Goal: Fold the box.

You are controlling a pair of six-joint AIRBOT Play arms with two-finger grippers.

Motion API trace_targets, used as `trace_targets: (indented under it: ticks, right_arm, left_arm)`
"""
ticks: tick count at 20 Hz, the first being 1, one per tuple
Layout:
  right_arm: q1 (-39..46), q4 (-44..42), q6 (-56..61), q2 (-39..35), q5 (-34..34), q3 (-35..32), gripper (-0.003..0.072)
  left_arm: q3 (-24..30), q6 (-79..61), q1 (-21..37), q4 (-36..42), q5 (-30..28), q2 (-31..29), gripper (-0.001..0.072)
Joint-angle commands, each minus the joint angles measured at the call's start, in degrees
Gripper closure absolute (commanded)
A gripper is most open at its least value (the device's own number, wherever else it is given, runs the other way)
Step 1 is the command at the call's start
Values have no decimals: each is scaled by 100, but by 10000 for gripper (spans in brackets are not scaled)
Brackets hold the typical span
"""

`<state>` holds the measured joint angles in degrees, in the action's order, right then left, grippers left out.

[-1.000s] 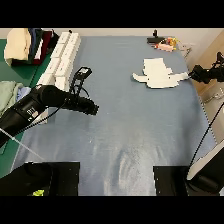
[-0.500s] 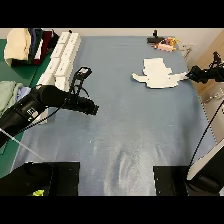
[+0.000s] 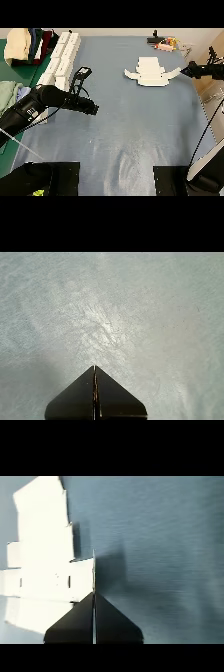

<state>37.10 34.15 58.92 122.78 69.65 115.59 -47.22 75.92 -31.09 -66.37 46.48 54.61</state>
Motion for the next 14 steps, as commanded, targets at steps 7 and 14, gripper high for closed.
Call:
trace_targets:
  ticks: [7, 14]
  right_arm:
    - [-282, -1252, 723, -291, 1718, -848, 686]
    - [-898, -638, 713, -2111, 966, -3932, 686]
  left_arm:
    - [-7, 0, 0, 0, 0, 4, 696]
    - [-7, 0, 0, 0, 0, 4, 696]
